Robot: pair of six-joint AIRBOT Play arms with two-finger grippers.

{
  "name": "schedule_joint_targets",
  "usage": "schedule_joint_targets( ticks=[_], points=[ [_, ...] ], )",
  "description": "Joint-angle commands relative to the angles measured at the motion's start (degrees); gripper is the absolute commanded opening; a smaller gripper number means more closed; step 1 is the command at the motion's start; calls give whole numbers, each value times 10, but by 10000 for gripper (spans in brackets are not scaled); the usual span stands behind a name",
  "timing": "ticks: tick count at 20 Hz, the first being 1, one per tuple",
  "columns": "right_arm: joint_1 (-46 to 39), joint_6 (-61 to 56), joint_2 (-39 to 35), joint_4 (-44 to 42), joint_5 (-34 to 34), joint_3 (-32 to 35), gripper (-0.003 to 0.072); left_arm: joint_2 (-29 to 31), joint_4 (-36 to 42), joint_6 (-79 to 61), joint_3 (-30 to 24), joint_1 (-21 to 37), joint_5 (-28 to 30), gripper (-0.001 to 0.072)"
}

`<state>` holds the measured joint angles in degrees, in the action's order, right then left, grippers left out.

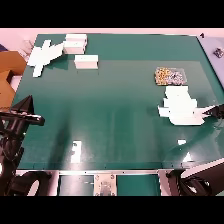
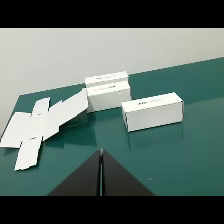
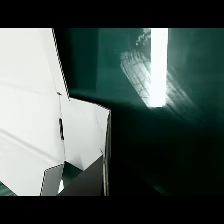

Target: Fold the box and place the chain.

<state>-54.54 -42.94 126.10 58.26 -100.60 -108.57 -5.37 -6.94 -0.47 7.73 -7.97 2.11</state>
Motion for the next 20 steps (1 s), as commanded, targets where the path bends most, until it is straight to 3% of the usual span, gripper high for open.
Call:
schedule_joint_targets(
  ticks=[1, 4, 12, 20],
  points=[
    [2, 1, -1, -86, -35, -1, 12, 0, 0, 0, 0, 0, 0, 19],
    [10, -8, -5, -145, -49, -1, 11, 0, 0, 0, 0, 0, 0, 19],
    [109, -30, -83, -154, -49, 43, 8, 0, 0, 0, 0, 0, 0, 19],
    [169, 13, -219, -208, -15, 236, 7, 0, 0, 0, 0, 0, 0, 19]
  ],
)
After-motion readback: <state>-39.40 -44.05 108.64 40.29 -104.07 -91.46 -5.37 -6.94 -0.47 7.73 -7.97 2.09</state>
